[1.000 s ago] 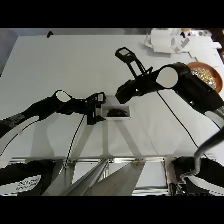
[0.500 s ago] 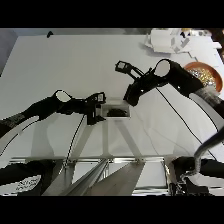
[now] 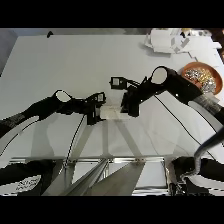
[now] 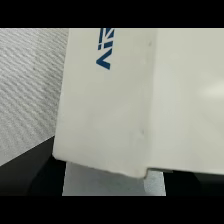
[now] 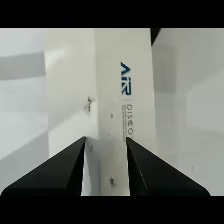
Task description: Fold the box and place the chain.
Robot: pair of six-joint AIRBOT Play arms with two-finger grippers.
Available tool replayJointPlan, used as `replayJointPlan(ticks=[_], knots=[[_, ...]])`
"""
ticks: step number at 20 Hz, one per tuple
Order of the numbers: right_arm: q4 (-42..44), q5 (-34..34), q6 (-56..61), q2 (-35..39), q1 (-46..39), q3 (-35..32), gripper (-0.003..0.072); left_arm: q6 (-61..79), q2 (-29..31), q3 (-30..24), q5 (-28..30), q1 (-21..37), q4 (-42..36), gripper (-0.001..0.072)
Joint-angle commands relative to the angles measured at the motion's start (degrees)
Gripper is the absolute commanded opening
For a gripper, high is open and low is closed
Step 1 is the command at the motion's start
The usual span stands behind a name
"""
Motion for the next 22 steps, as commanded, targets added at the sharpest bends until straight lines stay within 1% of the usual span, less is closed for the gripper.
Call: replayJointPlan(ticks=[1,3,7,10,13,14,16,18,22], knots=[[-0.09,-5.44,-2.23,1.6,1.88,-2.93,0.0298,-0.02,0.0,-0.02,0.02,-0.04,0.0,0.0451],[-0.61,-5.84,-2.23,1.6,2.19,-3.02,0.0299,0.0,0.02,-0.02,0.04,-0.04,0.0,0.0451],[-3.61,-9.35,-1.81,1.6,2.19,-3.02,0.0299,-0.02,0.02,-0.02,0.02,-0.04,0.0,0.0451],[-3.72,-9.44,-1.81,1.62,2.19,-3.02,0.029,0.0,0.0,-0.02,0.02,-0.04,0.0,0.0451],[-3.72,-9.4,-1.81,1.79,2.19,-3.02,0.021,-0.02,0.02,-0.02,0.02,-0.04,0.0,0.0451],[-3.72,-9.4,-1.81,1.97,2.19,-3.02,0.0161,-0.02,0.0,-0.02,0.02,-0.04,0.0,0.0451],[-3.74,-9.44,-1.81,2.4,2.19,-3.02,0.0149,0.0,0.02,-0.02,0.02,-0.04,0.0,0.0451],[-3.72,-9.35,-1.81,2.6,2.19,-2.99,0.0054,-0.02,0.0,-0.02,0.02,-0.04,0.0,0.0451],[-3.69,-9.35,-1.33,2.67,2.19,-3.02,0.0052,-0.02,0.0,-0.02,0.02,-0.04,0.0,0.0451]])
